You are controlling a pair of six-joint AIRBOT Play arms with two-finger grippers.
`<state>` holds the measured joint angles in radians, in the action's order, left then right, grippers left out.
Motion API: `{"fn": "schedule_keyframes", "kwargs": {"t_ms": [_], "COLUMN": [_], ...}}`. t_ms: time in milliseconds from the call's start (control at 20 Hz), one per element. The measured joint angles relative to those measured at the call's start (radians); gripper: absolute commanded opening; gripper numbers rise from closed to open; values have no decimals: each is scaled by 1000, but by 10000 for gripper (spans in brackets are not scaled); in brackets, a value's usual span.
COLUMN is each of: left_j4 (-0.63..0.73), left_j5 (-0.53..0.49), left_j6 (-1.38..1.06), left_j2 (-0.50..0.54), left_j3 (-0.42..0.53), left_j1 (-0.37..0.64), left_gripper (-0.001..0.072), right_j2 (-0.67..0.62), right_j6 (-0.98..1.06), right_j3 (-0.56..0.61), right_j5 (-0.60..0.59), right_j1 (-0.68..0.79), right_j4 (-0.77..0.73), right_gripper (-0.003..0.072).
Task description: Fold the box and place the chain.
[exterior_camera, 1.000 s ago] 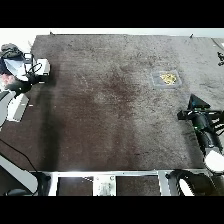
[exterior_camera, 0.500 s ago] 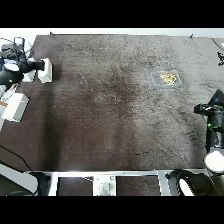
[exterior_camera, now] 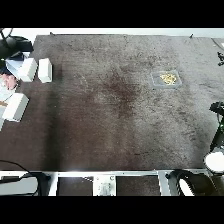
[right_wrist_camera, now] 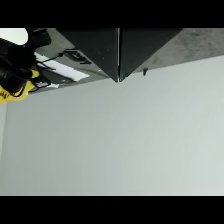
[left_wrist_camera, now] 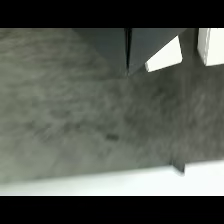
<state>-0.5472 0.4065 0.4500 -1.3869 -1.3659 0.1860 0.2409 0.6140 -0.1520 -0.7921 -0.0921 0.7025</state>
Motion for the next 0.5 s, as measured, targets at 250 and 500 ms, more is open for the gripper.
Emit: {"fn": "schedule_keyframes", "kwargs": {"t_ms": [250,500], "left_j4": [280,496], "left_j5": [-6,-15], "left_j6": [-295,-541], "left_j2": [313,637], "left_j3": [320,694], "left_j1": [-8,-10], "left_gripper": [7,5], "right_j2": [0,0], "right_j6": [0,0], "right_j3": [0,0], "right_j5": [-36,-44], "right_j1": [0,0], "right_j4": [1,1], "right_gripper": [12,12]}}
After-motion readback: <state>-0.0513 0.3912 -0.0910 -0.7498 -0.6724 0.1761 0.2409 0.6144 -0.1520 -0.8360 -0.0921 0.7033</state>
